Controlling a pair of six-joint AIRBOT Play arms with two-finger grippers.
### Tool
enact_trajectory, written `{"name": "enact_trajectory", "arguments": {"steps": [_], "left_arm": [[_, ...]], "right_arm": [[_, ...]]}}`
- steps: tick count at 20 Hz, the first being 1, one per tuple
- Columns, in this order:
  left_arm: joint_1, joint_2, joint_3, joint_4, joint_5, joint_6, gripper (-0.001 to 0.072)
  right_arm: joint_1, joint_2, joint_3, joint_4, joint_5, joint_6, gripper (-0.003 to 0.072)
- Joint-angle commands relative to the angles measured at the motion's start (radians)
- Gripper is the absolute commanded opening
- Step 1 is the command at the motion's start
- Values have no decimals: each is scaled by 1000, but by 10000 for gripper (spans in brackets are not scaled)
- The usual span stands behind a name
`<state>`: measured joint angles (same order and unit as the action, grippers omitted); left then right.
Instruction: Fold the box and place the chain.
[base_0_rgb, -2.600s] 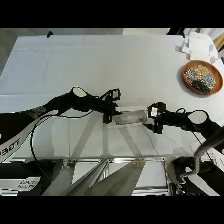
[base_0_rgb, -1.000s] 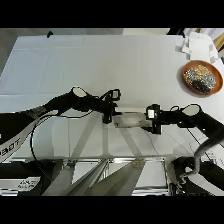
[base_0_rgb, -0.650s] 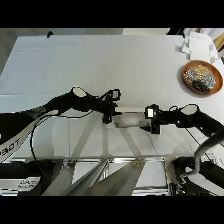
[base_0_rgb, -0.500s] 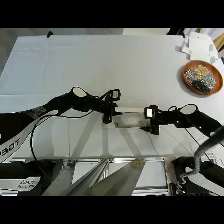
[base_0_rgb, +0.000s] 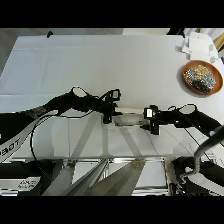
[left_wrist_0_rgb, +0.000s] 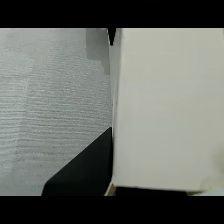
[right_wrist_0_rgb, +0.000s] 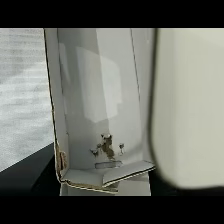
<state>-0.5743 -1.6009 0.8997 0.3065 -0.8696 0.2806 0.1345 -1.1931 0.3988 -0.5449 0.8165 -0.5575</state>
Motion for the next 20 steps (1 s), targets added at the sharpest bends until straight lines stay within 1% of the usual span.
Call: {"name": "enact_trajectory", "arguments": {"steps": [1,20], "left_arm": [[0,0,0,0,2,0,13],[0,0,0,0,2,0,13]], "right_arm": [[0,-1,0,0,-5,-1,390],[1,0,0,0,3,0,406]]}}
